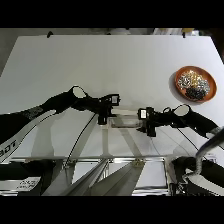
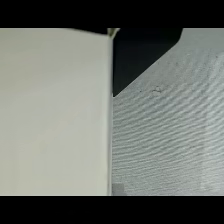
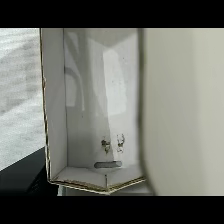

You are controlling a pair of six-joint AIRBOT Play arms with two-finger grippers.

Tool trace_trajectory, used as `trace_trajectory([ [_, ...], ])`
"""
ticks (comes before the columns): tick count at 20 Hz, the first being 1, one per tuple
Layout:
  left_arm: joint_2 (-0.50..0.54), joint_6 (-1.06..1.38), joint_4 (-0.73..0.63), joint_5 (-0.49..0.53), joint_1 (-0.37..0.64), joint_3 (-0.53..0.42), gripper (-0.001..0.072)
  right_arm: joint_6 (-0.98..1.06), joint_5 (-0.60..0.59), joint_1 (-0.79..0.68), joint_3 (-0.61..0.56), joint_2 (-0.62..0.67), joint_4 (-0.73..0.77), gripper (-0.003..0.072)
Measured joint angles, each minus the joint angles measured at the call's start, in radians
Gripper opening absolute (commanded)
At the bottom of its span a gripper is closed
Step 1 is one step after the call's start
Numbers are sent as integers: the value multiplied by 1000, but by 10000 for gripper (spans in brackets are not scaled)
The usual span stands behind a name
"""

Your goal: Fold the box and place the chain.

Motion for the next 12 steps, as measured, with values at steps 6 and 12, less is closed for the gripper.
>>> trace_trajectory([
  [6,0,0,0,1,0,0,11,-1,1,0,0,0,-3,397],
  [12,0,0,0,1,0,0,11,-3,3,0,0,3,-5,397],
])
